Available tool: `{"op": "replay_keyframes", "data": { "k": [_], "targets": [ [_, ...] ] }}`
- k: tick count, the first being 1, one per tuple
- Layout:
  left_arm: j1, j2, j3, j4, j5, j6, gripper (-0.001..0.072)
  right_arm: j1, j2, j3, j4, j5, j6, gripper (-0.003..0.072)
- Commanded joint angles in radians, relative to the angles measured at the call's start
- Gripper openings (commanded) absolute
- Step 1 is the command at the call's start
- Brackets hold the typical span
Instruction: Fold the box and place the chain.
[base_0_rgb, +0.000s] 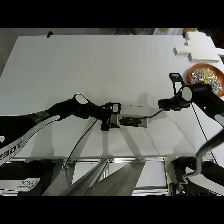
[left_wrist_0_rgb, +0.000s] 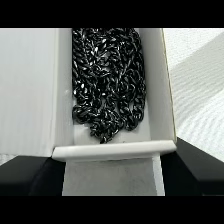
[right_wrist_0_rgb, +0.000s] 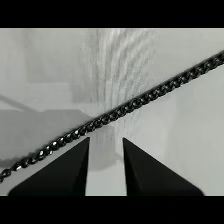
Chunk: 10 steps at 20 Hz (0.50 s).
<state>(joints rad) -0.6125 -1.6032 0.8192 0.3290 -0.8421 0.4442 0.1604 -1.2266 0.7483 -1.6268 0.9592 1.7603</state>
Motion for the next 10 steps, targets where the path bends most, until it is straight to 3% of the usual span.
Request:
{"op": "replay_keyframes", "data": {
  "k": [1, 10],
  "targets": [
    [0.0, 0.0, 0.0, 0.0, 0.0, 0.0, 0.0071, -0.001, -0.061, -0.005, 0.0, -0.003, 0.006, 0.0349],
    [0.0, 0.0, 0.0, 0.0, 0.0, 0.0, 0.0071, -0.001, -0.072, -0.005, 0.0, -0.066, 0.006, 0.0291]
  ]
}}
